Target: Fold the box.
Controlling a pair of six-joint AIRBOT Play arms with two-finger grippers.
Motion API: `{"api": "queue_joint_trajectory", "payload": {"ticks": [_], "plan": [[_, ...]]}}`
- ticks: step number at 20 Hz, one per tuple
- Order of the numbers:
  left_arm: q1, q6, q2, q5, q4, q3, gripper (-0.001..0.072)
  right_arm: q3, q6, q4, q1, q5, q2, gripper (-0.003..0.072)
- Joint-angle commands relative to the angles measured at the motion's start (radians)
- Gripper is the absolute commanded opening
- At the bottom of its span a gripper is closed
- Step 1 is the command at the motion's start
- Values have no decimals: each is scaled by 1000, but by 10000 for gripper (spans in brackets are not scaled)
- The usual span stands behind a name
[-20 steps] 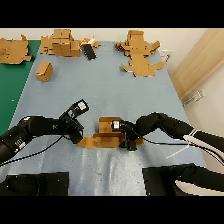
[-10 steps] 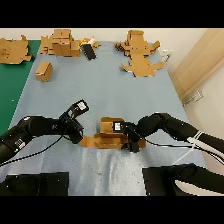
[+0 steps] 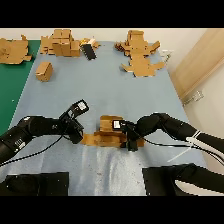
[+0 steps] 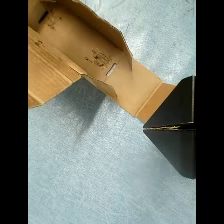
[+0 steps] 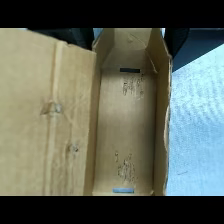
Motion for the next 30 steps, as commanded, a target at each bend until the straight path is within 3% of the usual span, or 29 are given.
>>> {"api": "queue_joint_trajectory", "payload": {"ticks": [1, 6, 15, 21, 26, 30], "plan": [[0, 5, 0, 1, 2, 0, 10, 1, -37, -1, 13, 17, -6, 569], [0, 8, 0, 2, 3, 0, 10, 1, -79, 5, 85, 21, -6, 569], [0, 7, -7, -7, 14, -2, 11, 0, -79, -51, 89, 54, -7, 568], [-8, -23, -4, -59, 16, -59, 10, 1, -79, -51, 89, 52, -7, 568], [-132, 206, -1, -33, 92, -62, 11, 1, -79, -51, 89, 53, -7, 568], [-182, 206, -8, 77, 103, -62, 11, 1, -79, -50, 89, 53, -7, 568]]}}
